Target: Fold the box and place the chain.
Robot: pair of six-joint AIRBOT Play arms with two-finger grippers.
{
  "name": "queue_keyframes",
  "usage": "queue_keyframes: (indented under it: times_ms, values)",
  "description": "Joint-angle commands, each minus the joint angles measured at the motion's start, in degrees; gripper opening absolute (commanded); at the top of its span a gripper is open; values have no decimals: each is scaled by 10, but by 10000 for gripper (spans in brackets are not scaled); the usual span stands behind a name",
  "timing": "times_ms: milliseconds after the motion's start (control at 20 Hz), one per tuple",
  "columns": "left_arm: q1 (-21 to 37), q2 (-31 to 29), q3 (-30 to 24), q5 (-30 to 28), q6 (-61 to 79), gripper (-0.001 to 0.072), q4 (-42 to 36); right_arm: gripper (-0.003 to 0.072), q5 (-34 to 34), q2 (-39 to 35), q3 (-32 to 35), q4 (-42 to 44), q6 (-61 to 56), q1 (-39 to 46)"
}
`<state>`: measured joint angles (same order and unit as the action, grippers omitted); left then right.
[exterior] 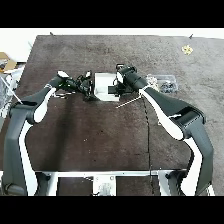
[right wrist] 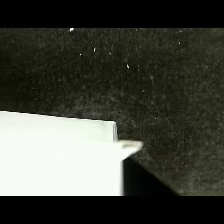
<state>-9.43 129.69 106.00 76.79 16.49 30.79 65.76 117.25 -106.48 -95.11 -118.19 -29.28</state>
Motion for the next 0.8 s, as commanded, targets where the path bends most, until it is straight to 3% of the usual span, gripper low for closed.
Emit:
queue_keyframes:
  times_ms: [0,400,650,750]
  values:
    - [0,0,1,3,1,416,0,345,-5,-2,-1,2,5,0]
    - [0,0,1,3,1,415,0,346,26,-75,-1,4,79,17]
    - [0,0,1,3,1,415,0,339,74,-148,-1,3,207,59]
    - [0,0,1,3,1,415,0,256,75,-171,-1,-6,247,89]
